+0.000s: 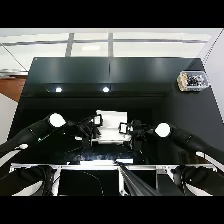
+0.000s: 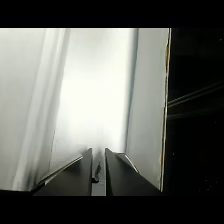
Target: Fold the box and place the chain.
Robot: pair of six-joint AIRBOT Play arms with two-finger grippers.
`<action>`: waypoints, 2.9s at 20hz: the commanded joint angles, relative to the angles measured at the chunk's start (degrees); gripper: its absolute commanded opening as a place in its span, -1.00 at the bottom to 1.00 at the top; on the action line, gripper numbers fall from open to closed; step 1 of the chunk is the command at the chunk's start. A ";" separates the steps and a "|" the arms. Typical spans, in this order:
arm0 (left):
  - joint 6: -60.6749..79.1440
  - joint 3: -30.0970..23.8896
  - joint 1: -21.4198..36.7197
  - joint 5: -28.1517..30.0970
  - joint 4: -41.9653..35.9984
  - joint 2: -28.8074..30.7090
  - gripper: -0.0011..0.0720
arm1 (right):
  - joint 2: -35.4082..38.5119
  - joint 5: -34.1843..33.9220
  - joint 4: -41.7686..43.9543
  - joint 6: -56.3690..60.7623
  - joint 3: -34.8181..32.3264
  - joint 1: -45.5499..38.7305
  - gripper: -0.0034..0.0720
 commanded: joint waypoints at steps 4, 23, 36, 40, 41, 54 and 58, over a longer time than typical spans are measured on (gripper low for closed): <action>-0.02 -0.04 -0.37 -0.15 -0.20 -0.26 -0.22 | -0.04 -0.04 0.04 0.02 -0.02 0.02 0.50; -44.52 -3.15 42.62 -18.18 5.81 13.20 -0.90 | -0.04 -0.02 0.07 0.04 -0.04 0.02 0.50; -55.52 -13.05 39.01 -15.45 -1.18 0.81 -0.90 | -0.04 -0.02 0.07 0.04 -0.02 0.02 0.50; -53.96 -12.24 27.26 -9.49 -6.69 -2.47 -0.90 | -0.04 -0.04 0.07 0.04 -0.02 0.02 0.50; -53.96 -11.56 25.31 -8.83 -6.67 -2.89 -0.90 | -0.04 -0.02 0.07 0.04 -0.02 0.02 0.50; -56.43 -1.07 24.15 -18.62 -3.10 -1.51 0.20 | -0.04 -0.02 0.07 0.04 -0.02 0.00 0.50; -56.37 0.87 23.80 -22.71 0.42 -1.38 0.68 | -0.04 -0.02 0.07 0.04 -0.02 0.02 0.50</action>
